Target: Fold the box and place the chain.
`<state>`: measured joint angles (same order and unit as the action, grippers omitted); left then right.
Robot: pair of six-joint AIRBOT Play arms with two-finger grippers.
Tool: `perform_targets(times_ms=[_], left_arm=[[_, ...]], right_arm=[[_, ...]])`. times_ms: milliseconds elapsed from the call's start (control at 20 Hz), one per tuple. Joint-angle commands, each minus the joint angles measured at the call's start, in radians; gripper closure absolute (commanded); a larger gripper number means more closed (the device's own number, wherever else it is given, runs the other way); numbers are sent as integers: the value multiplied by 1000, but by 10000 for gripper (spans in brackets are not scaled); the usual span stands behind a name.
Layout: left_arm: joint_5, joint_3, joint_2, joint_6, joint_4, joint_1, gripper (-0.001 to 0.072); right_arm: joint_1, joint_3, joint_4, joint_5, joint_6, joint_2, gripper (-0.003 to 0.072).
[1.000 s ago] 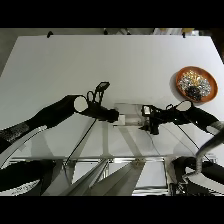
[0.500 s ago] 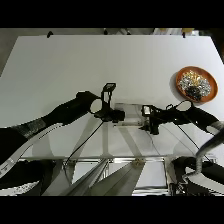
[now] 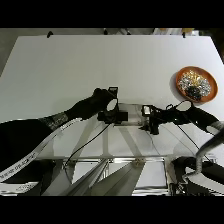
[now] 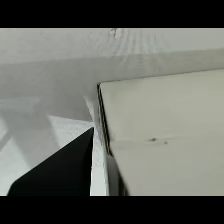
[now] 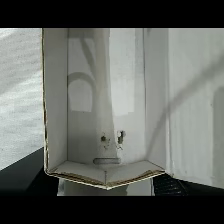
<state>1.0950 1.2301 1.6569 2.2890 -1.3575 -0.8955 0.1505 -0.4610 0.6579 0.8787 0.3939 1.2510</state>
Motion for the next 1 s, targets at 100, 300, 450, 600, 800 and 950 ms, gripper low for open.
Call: perform_targets(times_ms=[100, 300, 450, 600, 800, 950], left_arm=[[16, 42, 38, 39, -21, -7, 581], [22, 43, 57, 53, -21, -21, 689], [28, 43, 59, 53, -32, -25, 707], [44, 43, 59, 53, -43, -26, 696], [50, 55, 59, 48, -43, -29, 490], [63, 69, 59, 45, -54, -29, 504]], right_arm=[[0, 0, 0, 0, 0, 0, 230], [0, 0, 0, 0, 0, 0, 230], [0, 0, 0, 0, 0, 0, 230], [0, 0, 0, 0, 0, 0, 230], [0, 0, 0, 0, 0, 0, 229], [0, 0, 0, 0, 0, 0, 230]])
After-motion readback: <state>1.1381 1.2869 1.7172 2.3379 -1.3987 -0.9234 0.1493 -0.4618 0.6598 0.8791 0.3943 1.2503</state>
